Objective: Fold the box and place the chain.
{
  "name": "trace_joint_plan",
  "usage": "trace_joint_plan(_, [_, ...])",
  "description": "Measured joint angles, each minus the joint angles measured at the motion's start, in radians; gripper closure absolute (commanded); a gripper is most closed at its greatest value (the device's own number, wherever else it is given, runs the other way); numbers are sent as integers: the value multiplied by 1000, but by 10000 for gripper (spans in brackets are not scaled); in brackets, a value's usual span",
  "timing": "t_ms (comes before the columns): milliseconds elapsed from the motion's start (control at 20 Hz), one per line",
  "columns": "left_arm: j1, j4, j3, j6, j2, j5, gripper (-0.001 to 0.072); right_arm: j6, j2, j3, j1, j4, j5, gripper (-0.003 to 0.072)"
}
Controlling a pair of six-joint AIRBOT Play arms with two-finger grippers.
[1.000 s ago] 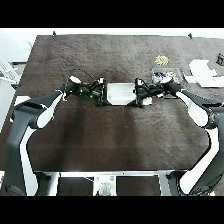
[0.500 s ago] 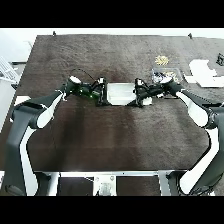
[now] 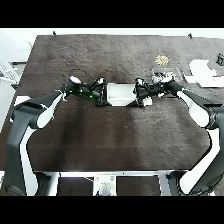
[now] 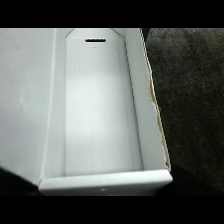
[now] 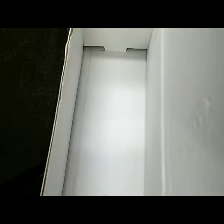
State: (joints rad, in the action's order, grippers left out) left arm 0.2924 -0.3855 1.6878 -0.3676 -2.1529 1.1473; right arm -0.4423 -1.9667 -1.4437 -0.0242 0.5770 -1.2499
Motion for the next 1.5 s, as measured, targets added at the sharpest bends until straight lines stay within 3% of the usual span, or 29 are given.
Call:
trace_joint_plan(600, [0, -1, 0, 0, 0, 6, 252, 24, 147, 0, 149, 32, -153, -34])
trace_joint_plan(650, [0, -1, 0, 0, 0, 6, 252, 34, 164, 0, 158, 31, -177, 98])
trace_joint_plan(700, [0, 0, 0, 0, 0, 5, 252, 45, 175, 0, 164, 26, -198, 459])
trace_joint_plan(750, [0, 0, 0, 0, 0, 5, 252, 59, 183, 0, 167, 19, -229, 656])
trace_joint_plan(800, [0, 0, 0, 0, 0, 4, 251, 75, 190, 1, 167, 4, -259, 680])
trace_joint_plan(1050, [0, 1, 0, 0, 0, 2, 252, 208, 196, 4, 121, -68, -312, 680])
trace_joint_plan(1500, [0, 2, 0, 1, 0, 0, 252, 299, 134, 2, 61, -134, 8, 681])
